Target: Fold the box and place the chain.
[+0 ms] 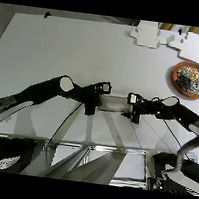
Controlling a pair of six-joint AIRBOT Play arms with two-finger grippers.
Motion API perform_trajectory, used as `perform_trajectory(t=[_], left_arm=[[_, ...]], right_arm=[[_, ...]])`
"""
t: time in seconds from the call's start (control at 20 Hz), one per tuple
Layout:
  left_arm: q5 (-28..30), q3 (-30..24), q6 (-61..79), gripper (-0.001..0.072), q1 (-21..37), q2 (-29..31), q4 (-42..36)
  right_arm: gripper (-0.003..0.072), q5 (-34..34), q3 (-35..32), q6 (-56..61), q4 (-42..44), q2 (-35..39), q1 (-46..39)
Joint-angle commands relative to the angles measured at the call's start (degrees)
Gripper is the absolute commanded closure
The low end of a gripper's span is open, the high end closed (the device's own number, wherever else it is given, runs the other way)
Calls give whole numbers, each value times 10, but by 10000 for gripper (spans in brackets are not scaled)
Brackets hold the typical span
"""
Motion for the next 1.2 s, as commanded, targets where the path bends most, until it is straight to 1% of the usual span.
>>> perform_trajectory(t=[0.0, 0.1, 0.2, 0.3, 0.4, 0.55, 0.65, 0.75, 0.95, 1.15], left_arm=[[-67, 0, -190, 708, 29, 67, 111], [-103, 0, -335, 708, 65, 103, 186], [-116, -2, -455, 708, 108, 119, 219], [-106, -19, -544, 707, 141, 116, 216], [-106, -46, -614, 706, 156, 100, 201], [-90, -72, -626, 706, 149, 52, 141], [-79, -72, -627, 704, 135, 14, 100], [-61, -72, -627, 704, 115, -6, 60], [-29, -69, -626, 703, 86, -3, -1], [-15, -66, -603, 699, 73, 32, -2]], right_arm=[[346, 0, 0, 0, 0, 0, 0], [346, 0, 0, 0, 0, 0, 0], [346, 0, 0, 0, 0, 0, 0], [346, 0, 0, 0, 0, 0, 0], [346, 0, 0, 0, 0, 0, 0], [346, 0, 0, 0, 0, 0, 0], [346, 0, 0, 0, 0, 0, 0], [346, 0, 0, 0, 0, 0, 0], [346, 0, 0, 0, 0, 0, 0], [346, 0, 0, 0, 0, 0, 0]])
